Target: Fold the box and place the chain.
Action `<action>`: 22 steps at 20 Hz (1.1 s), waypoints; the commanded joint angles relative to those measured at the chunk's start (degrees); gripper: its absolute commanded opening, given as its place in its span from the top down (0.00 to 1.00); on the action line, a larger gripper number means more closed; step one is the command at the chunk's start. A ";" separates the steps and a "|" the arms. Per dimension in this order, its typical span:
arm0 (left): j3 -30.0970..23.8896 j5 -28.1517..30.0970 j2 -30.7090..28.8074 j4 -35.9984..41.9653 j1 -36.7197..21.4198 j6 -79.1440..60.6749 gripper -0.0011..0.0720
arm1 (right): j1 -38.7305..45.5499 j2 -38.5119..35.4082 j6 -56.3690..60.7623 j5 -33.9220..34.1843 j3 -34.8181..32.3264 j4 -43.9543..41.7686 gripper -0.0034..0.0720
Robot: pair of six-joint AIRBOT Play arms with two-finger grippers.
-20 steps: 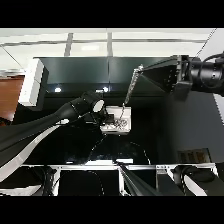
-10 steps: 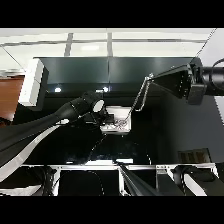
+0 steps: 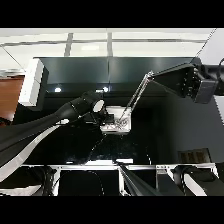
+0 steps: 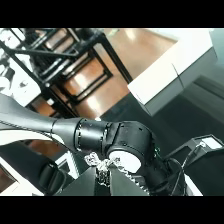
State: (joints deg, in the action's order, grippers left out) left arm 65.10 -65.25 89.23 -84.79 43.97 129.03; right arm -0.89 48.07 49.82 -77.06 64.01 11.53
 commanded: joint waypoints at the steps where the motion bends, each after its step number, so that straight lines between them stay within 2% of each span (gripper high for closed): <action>1: 0.00 0.02 -0.02 -0.02 -0.02 0.00 0.95 | 0.04 0.20 0.83 0.96 -1.77 -0.07 0.94; 5: 0.00 0.02 -0.02 -0.04 -0.02 0.00 0.95 | 0.04 1.36 5.53 4.35 -7.58 7.50 0.94; 7: 0.00 0.02 -0.02 -0.07 -0.02 0.00 0.95 | 0.04 2.10 5.55 6.08 -10.36 8.07 0.94; 10: 0.00 0.00 -0.02 -0.07 -0.04 0.00 0.95 | -1.14 3.10 5.55 6.43 -11.02 8.02 0.94; 13: 0.00 0.04 -0.02 -0.04 -0.02 0.00 0.95 | -6.56 3.21 5.57 9.01 -11.28 8.55 0.94; 17: 0.00 0.02 -0.02 -0.04 -0.02 0.00 0.95 | -13.51 3.32 7.76 14.73 -12.07 15.63 0.94; 20: 0.00 0.04 -0.02 -0.07 -0.04 0.00 0.95 | -17.88 3.82 10.19 19.71 -16.35 22.86 0.94; 22: 0.00 0.04 -0.02 -0.07 -0.04 0.00 0.95 | -19.82 5.29 10.40 23.65 -19.65 23.08 0.93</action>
